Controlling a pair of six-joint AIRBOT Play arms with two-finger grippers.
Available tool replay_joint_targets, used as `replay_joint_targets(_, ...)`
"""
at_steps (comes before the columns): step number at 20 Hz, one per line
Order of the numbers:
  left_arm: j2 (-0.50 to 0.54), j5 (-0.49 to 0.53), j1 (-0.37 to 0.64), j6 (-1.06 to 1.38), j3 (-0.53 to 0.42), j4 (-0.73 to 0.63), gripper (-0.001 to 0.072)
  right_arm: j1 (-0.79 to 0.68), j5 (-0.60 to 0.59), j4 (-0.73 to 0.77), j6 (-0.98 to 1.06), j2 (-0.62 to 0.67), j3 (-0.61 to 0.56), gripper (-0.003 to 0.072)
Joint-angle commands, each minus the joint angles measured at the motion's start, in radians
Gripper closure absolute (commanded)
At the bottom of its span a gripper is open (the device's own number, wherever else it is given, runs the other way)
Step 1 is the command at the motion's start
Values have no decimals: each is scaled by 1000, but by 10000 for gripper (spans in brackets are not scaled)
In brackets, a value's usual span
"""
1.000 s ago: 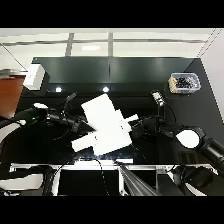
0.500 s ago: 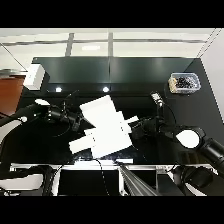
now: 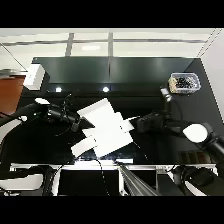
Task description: Fold the box and place the chain.
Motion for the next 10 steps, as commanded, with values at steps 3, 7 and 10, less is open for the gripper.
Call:
replay_joint_targets(3, 34, 5, -66, 72, 61, 51, 685, -266, 463, -303, 7, 30, 224, 0)
replay_joint_targets(7, 162, 281, -225, 71, 75, 208, 687, -399, 530, -457, -119, 27, 309, -1)
replay_joint_targets(10, 283, 530, -350, 132, 72, 222, 685, -405, 531, -418, -319, 26, 278, -1)
